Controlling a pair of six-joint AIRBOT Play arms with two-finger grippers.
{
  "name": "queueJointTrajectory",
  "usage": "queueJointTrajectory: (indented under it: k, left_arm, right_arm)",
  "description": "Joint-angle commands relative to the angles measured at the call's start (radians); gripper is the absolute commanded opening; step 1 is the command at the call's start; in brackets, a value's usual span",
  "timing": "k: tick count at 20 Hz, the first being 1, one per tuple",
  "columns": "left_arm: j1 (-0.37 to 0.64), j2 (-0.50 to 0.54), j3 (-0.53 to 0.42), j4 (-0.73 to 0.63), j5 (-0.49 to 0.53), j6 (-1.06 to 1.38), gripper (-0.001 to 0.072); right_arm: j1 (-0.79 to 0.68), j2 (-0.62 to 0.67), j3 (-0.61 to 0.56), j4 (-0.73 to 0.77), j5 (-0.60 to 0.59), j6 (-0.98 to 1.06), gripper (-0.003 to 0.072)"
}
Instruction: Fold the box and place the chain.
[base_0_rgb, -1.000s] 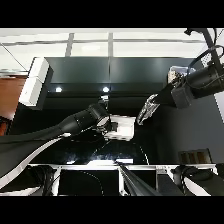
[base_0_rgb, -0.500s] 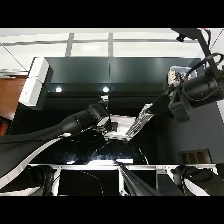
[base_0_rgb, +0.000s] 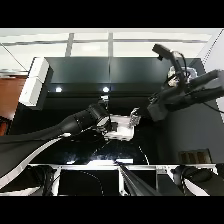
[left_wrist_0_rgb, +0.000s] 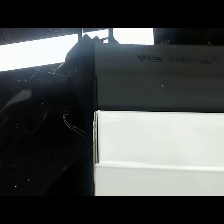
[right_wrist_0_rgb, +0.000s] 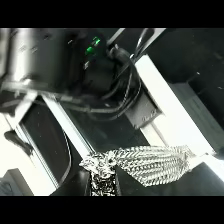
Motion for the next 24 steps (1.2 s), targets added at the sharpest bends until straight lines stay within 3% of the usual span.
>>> queueJointTrajectory:
  k: [1, 6, 10, 13, 14, 16, 24]
  left_arm:
    - [0.001, -0.001, 0.000, 0.000, 0.000, 0.000, 0.0029]
    - [0.001, -0.001, 0.000, 0.000, 0.001, 0.000, 0.0029]
    - [0.001, -0.001, 0.000, -0.003, 0.000, 0.000, 0.0028]
    - [0.001, -0.001, 0.000, -0.005, -0.003, 0.000, 0.0029]
    - [0.001, -0.001, 0.000, -0.005, -0.003, 0.000, 0.0029]
    - [0.001, -0.001, 0.000, -0.004, 0.000, 0.004, 0.0028]
    - [0.001, -0.001, 0.000, -0.009, -0.005, 0.003, 0.0029]
  right_arm:
    - [0.017, 0.000, -0.117, 0.033, -0.167, 0.000, 0.0038]
    - [0.027, 0.000, -0.214, -0.067, -0.193, 0.069, 0.0039]
    - [0.103, -0.007, -0.302, -0.033, -0.391, 0.096, 0.0039]
    - [0.137, -0.040, -0.309, -0.048, -0.451, 0.129, 0.0048]
    - [0.135, -0.045, -0.309, -0.048, -0.461, 0.144, 0.0125]
    - [0.123, -0.044, -0.307, -0.052, -0.459, 0.146, 0.0512]
    - [-0.203, 0.087, -0.270, -0.131, -0.246, 0.142, 0.0520]
